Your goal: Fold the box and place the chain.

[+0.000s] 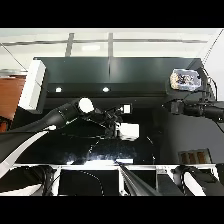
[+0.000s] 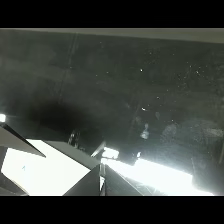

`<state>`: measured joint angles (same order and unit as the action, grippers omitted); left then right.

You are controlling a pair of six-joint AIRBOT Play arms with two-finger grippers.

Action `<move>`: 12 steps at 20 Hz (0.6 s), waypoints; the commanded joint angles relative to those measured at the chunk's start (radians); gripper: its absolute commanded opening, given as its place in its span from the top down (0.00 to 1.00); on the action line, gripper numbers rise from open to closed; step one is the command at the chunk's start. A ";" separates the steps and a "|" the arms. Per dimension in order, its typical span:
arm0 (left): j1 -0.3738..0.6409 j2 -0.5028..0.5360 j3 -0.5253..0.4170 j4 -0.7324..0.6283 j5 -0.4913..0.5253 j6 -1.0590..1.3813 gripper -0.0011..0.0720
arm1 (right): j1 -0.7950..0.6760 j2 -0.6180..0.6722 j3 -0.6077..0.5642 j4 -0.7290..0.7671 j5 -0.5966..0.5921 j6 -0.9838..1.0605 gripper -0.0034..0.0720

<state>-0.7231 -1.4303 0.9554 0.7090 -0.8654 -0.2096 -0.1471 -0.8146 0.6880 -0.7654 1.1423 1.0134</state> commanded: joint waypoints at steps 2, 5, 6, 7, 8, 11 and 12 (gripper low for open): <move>0.000 -0.012 0.001 0.009 -0.003 0.000 0.03 | 0.000 0.000 0.000 0.000 -0.003 0.000 0.90; 0.000 -0.011 0.002 0.008 -0.003 -0.001 0.02 | 0.000 0.000 0.000 0.000 -0.003 0.000 0.90; 0.000 -0.011 0.002 0.008 -0.003 -0.001 0.03 | 0.000 0.000 0.000 0.000 -0.004 0.000 0.90; 0.000 -0.011 0.003 0.008 -0.003 -0.003 0.03 | 0.000 0.000 0.000 0.000 -0.003 0.000 0.90; 0.000 -0.011 0.006 0.008 -0.006 -0.004 0.03 | 0.000 0.000 0.000 0.001 -0.003 0.000 0.90; 0.001 -0.011 0.021 0.008 -0.013 -0.008 0.02 | 0.000 0.000 0.000 0.000 -0.003 0.000 0.90; 0.000 -0.011 0.020 0.010 -0.015 -0.008 0.02 | 0.000 0.000 0.000 0.001 -0.003 0.000 0.90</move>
<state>-0.7231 -1.4410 0.9688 0.7170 -0.8753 -0.2146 -0.1471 -0.8146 0.6880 -0.7650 1.1389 1.0134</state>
